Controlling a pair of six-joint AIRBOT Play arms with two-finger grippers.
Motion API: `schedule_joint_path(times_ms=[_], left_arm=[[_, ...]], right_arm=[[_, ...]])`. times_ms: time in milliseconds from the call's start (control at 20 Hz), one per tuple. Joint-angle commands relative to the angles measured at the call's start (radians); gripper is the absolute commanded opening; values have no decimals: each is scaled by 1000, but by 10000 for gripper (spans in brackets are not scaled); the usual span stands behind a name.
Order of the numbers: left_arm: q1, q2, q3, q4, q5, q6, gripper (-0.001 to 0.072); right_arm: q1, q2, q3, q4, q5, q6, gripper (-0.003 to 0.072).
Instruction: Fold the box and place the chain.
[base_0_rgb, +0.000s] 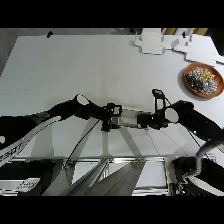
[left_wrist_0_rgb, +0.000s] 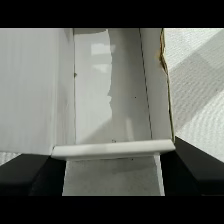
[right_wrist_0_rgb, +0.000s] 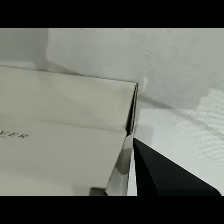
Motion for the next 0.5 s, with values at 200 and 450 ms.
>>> schedule_joint_path(times_ms=[200, 450], left_arm=[[0, 0, 1, 0, 0, 0, 136], [0, 0, 1, 0, 0, 0, 136]], right_arm=[[4, -18, 4, -85, -42, 94, 333], [11, -18, 4, -78, -47, 62, 333]])
